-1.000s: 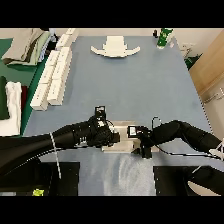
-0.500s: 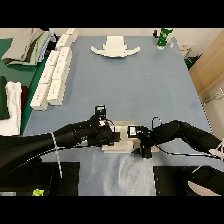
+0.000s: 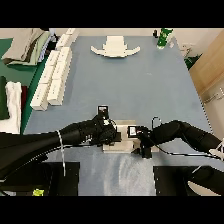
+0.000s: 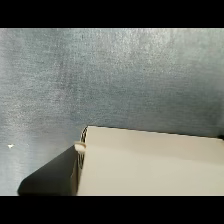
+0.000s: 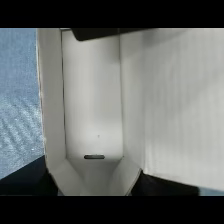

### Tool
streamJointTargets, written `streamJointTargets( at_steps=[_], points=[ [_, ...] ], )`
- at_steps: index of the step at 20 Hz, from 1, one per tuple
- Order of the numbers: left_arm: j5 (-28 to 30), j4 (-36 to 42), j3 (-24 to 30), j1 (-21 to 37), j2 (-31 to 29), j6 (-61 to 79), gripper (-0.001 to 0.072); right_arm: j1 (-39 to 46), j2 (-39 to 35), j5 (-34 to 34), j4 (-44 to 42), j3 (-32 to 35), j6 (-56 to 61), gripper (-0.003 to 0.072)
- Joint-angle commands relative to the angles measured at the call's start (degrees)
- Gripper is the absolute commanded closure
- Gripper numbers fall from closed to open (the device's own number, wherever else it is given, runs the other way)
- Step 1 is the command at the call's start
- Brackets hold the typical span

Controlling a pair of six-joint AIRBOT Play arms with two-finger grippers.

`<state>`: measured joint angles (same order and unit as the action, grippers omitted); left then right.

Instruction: Fold the box.

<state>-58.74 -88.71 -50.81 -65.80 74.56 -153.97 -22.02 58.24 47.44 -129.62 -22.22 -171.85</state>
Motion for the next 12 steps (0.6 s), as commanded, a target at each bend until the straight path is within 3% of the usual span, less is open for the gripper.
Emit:
streamJointTargets(
  at_steps=[1,2,4,6,12],
  points=[
    [-1.0,-0.1,-0.1,0.1,0.1,0.1,0.0443,0.0,0.0,0.0,0.0,0.0,0.0,0.0181],
    [-1.5,-0.1,-0.1,0.1,0.1,0.1,0.0445,0.0,0.0,0.0,0.0,0.0,0.0,0.0181],
    [-1.7,-0.2,-0.1,0.1,0.1,0.1,0.065,0.0,0.0,0.0,0.0,0.0,0.0,0.0181],
    [-1.9,-0.3,-0.1,0.1,0.1,0.1,0.0695,0.0,0.0,0.0,0.0,0.0,0.0,0.0182],
    [-2.0,-0.3,-0.1,0.1,0.1,0.1,0.0695,0.0,0.0,0.0,0.0,0.0,0.0,0.0181]
  ],
)
